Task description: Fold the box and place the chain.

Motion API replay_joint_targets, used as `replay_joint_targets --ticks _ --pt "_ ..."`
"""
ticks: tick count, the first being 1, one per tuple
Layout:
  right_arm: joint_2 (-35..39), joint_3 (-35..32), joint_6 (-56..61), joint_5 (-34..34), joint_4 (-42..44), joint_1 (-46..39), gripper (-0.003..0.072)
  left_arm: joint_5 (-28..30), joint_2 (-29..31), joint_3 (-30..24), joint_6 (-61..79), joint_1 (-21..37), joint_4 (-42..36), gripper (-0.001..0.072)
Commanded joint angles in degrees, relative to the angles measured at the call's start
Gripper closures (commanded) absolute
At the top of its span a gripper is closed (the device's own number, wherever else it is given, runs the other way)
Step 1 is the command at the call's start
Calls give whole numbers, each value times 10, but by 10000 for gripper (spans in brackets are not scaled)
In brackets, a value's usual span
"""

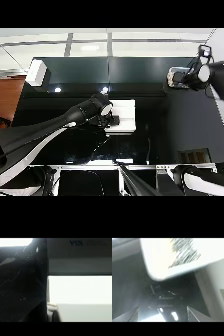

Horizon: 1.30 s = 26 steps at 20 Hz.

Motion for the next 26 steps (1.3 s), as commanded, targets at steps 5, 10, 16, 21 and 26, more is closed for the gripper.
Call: replay_joint_targets --ticks 5,10,16,21,26 --pt "-280 310 -60 98 45 -70 -28 1 0 0 0 0 0 682" --pt "-331 330 -57 88 45 -73 138 1 0 0 0 0 0 682" --pt "-335 330 -58 105 45 -77 648 1 0 0 0 0 0 682" --pt "-237 330 -132 114 45 -76 672 1 0 0 0 1 0 682" --pt "-79 330 -234 177 48 -72 672 5 0 0 0 1 0 682"
